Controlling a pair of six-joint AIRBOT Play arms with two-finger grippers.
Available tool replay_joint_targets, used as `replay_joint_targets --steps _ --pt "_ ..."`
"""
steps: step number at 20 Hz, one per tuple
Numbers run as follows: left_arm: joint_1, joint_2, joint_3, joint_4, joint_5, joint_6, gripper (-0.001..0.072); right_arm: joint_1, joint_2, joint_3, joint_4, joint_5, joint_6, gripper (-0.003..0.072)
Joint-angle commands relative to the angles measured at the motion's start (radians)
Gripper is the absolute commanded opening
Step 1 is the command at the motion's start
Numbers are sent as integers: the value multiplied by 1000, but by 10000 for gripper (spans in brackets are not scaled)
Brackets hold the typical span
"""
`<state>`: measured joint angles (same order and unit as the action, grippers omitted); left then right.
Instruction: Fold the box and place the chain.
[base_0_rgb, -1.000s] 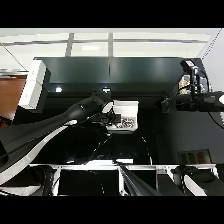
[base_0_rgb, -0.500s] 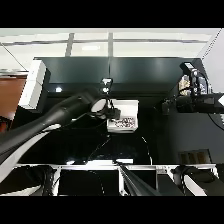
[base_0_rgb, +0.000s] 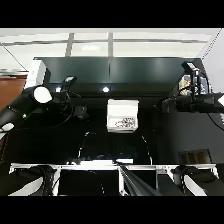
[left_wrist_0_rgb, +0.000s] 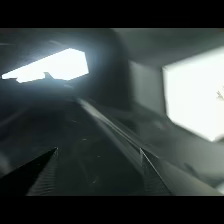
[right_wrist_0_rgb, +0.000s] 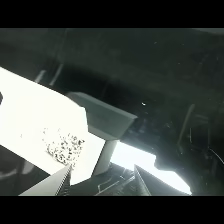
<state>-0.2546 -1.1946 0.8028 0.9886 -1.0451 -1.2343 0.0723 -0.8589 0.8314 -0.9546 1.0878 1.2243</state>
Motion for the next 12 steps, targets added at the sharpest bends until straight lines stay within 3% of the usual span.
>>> replay_joint_targets --steps 1,4,8,10,12 --pt "90 -85 -92 -411 -83 810 719 0 1 0 0 -12 41 449" --pt "20 -138 -89 -386 -74 1157 720 0 1 0 0 -9 53 449" --pt "-113 -140 -89 -350 108 1507 719 0 1 0 0 -12 53 448" --pt "-198 -142 -89 -234 245 1516 715 0 1 0 0 -12 56 449" --pt "-246 -149 -88 -248 297 1511 715 0 1 0 0 -12 60 449"
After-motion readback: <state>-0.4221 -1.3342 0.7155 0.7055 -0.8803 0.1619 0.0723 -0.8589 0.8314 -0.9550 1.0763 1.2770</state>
